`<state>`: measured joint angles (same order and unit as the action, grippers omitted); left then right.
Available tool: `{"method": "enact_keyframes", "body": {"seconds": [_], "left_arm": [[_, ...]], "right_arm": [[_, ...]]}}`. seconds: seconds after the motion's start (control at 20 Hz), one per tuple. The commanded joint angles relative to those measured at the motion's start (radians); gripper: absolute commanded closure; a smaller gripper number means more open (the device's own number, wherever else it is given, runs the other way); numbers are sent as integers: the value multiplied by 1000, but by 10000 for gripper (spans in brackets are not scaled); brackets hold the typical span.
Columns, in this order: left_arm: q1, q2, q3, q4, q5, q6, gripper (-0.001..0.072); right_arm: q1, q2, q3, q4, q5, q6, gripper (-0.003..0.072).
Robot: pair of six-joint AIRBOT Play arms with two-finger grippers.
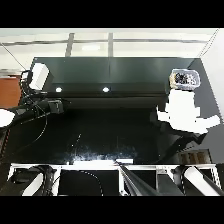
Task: Fold the box and place the chain.
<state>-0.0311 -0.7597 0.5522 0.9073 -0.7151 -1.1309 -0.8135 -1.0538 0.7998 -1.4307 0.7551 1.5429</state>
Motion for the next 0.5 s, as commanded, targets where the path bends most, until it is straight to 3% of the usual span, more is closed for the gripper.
{"method": "enact_keyframes", "body": {"seconds": [0.0, 0.05, 0.15, 0.45], "left_arm": [[0, -15, 3, 1, -3, 10, 1], [0, -15, 3, 1, -4, 10, 1], [0, -15, 3, 1, -3, 10, 1], [-1, -15, 3, 0, -21, 9, 2]], "right_arm": [[-107, -264, 175, 415, 410, -468, -34], [-98, -341, 237, 443, 560, -520, -34], [-69, -436, 323, 406, 681, -517, -34], [-30, -528, 384, 261, 678, -507, -34]]}}
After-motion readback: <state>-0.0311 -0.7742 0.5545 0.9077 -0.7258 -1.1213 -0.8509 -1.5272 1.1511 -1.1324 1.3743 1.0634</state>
